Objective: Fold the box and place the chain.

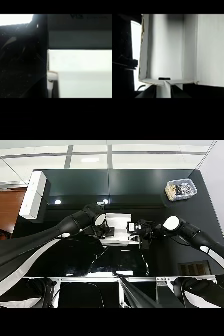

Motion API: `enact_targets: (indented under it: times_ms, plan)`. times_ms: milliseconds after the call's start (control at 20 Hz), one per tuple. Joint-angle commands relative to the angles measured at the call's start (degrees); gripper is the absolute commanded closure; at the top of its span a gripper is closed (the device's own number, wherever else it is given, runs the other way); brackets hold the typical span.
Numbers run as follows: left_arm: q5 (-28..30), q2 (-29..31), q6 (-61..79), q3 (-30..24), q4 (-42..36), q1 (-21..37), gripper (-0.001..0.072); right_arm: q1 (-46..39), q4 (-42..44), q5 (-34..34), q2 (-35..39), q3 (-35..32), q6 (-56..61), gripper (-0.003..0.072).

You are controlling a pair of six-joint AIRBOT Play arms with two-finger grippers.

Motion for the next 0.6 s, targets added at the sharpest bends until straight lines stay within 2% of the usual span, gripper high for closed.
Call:
enact_targets:
  times_ms: [0, 150, 300, 350, 400, 450, 500, 550]
  plan:
    - [0.0, -0.02, -0.04, 0.04, 0.0, 0.02, 0.0682, 0.09, 6.99, 0.37, -0.2, -0.02, 0.5, 0.0495]
    - [-0.02, -0.02, -0.04, 0.04, -0.02, 0.04, 0.0682, 1.16, 15.43, 0.07, -2.16, -0.33, 0.76, 0.0494]
    - [0.0, -0.02, -0.04, 0.04, -0.02, 0.04, 0.0682, 1.84, 15.47, -1.66, -3.17, -0.57, 4.57, 0.0475]
    - [-0.02, -0.02, -0.04, 0.04, -0.02, 0.04, 0.0682, 1.84, 15.45, -2.21, -3.17, -0.57, 6.64, 0.0303]
    - [-0.02, -0.02, -0.04, 0.04, -0.02, 0.04, 0.0682, 1.84, 15.34, -2.03, -3.17, -0.57, 7.17, 0.0288]
    - [-0.02, -0.02, -0.04, 0.04, -0.02, 0.04, 0.0682, 1.84, 14.84, -1.07, -3.17, -0.55, 7.19, 0.0514]
    - [-0.02, -0.02, -0.04, 0.04, -0.02, 0.04, 0.0682, 1.84, 14.27, -0.46, -3.17, -0.57, 7.5, 0.0467]
    - [-0.02, -0.02, -0.04, 0.04, -0.04, 0.04, 0.0681, 1.84, 14.23, -0.42, -3.17, -0.55, 8.68, 0.0249]
